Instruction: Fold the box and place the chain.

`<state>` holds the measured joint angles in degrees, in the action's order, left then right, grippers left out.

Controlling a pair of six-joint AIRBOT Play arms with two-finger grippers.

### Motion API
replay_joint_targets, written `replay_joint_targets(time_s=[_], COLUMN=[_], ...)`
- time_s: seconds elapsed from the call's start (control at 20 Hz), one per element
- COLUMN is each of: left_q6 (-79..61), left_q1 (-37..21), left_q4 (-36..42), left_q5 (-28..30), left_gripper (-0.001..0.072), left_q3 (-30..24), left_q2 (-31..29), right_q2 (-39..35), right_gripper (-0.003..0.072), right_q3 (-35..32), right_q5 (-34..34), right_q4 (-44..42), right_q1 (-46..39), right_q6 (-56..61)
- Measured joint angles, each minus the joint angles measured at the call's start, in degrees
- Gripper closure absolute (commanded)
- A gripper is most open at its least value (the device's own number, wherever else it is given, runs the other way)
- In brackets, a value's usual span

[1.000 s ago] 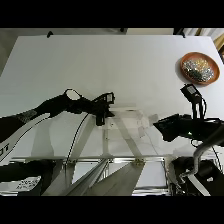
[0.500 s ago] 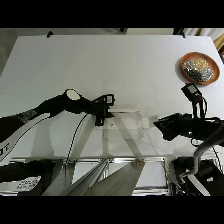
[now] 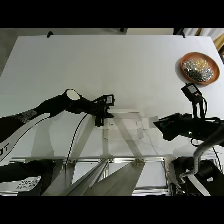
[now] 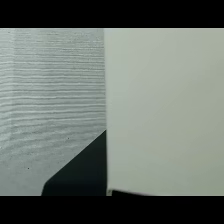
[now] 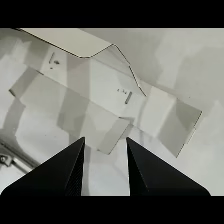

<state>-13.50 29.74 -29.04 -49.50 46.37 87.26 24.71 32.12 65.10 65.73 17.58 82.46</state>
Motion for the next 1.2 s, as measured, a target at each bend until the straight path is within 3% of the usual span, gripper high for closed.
replay_joint_targets(time_s=[0.65,1.2], left_q6=[12.3,13.3], left_q1=[0.6,1.9], left_q4=[-10.6,-11.9], left_q5=[0.2,0.3], left_gripper=[0.0704,0.0697], left_q3=[4.4,4.7], left_q2=[-1.3,-0.7], right_q2=[0.0,0.0], right_gripper=[0.0391,0.0391], right_q3=[0.0,0.0], right_q5=[0.0,0.0], right_q4=[0.0,0.0], right_q1=[0.0,0.0], right_q6=[0.0,0.0])
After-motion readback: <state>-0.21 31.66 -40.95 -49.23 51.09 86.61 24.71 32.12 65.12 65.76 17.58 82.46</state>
